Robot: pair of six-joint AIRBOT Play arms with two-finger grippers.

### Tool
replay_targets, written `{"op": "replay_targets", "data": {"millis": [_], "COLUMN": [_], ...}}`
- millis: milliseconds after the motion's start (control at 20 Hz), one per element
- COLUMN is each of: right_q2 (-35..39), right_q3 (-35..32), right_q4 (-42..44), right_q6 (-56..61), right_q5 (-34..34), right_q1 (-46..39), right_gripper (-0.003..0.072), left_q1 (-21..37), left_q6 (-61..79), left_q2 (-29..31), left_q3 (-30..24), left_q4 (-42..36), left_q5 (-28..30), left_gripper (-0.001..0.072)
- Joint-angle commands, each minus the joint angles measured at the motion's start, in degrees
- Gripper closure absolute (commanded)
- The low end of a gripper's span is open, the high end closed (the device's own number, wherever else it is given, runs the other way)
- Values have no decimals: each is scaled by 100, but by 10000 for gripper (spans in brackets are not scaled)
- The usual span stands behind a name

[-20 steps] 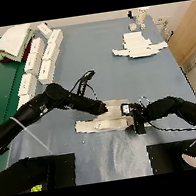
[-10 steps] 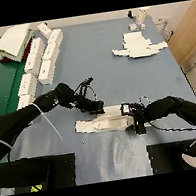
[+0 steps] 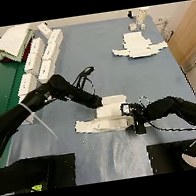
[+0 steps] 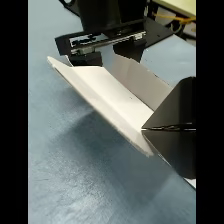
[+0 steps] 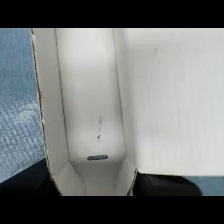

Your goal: Fold the box.

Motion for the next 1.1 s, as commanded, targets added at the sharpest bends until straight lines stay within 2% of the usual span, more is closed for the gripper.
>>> {"op": "replay_targets", "data": {"millis": [0,100,200,350,450,500,550,600,750,850,950,1050], "right_q2": [-2,-2,-2,-2,-2,-2,-2,-2,-2,-2,-2,-2], "right_q3": [4,4,4,4,4,4,4,4,4,4,4,4], "right_q4": [2,2,2,2,2,2,2,2,2,2,2,2], "right_q6": [2,4,4,4,4,4,2,4,2,4,4,4], "right_q5": [2,2,2,2,2,2,2,4,2,2,2,2], "right_q1": [2,2,2,2,2,2,2,2,2,2,2,2], "right_gripper": [125,125,125,125,125,125,125,125,125,125,125,125], "left_q1": [-35,-190,-535,-1482,-2076,-2297,-2457,-2544,-2583,-2500,-2039,-1259], "left_q6": [63,299,302,614,940,946,944,942,1027,1488,2216,2739], "left_q2": [973,1534,2090,2833,3073,3093,3067,3008,2769,2695,2702,2702], "left_q3": [107,48,-190,-907,-1436,-1650,-1825,-1926,-1956,-1980,-2065,-2085], "left_q4": [1300,1950,2398,2680,2684,2684,2684,2680,2691,2677,2487,2400], "left_q5": [-538,-1239,-1624,-1364,-955,-643,-269,57,586,588,584,492], "left_gripper": [696,697,698,696,692,472,80,14,14,14,14,14]}}
